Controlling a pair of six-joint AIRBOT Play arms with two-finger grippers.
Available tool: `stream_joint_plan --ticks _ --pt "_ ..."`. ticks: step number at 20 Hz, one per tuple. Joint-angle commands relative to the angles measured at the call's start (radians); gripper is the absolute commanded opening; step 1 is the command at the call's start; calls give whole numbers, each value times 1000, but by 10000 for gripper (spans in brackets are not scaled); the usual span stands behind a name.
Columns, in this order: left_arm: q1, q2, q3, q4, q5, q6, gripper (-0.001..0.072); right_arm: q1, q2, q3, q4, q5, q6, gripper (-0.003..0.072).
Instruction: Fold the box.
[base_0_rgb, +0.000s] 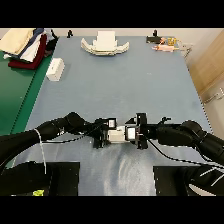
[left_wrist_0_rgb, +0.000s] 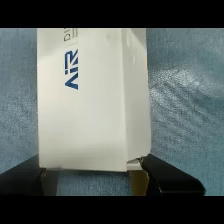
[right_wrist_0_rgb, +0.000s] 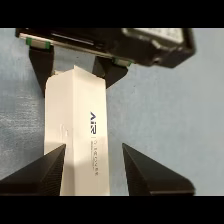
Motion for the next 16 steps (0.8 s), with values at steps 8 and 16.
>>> stream_joint_plan --ticks 8,16 --pt "0 0 1 2 0 5 522 -1 11 3 -11 32 0 524" --pt "-1 0 1 3 0 5 521 0 -36 2 57 -48 0 342"
